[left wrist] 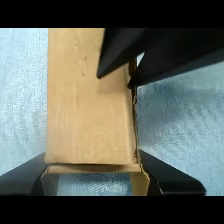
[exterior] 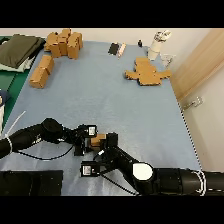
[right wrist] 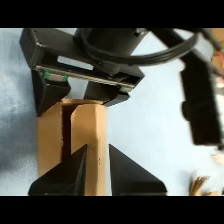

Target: Fold the box.

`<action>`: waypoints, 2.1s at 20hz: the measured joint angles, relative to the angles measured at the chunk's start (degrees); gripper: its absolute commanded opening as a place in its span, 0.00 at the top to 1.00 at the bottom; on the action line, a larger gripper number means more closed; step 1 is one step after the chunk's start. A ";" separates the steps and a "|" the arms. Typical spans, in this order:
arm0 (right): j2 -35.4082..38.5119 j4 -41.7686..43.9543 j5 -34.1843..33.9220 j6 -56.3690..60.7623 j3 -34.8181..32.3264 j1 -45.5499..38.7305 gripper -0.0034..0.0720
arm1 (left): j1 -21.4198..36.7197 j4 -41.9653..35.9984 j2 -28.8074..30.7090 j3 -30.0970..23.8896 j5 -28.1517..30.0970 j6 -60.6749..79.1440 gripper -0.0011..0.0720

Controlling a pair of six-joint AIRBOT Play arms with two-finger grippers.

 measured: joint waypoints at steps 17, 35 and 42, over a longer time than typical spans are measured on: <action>-0.72 8.33 2.86 0.42 -0.33 0.37 0.70 | -0.02 0.07 0.00 0.00 -0.07 0.00 0.24; -1.55 3.98 -0.39 1.66 0.85 0.22 0.83 | 0.00 0.04 0.00 0.00 0.02 -0.02 0.24; -2.43 7.93 1.29 1.68 0.85 0.20 0.81 | -0.02 0.11 -0.02 0.00 -0.17 0.04 0.24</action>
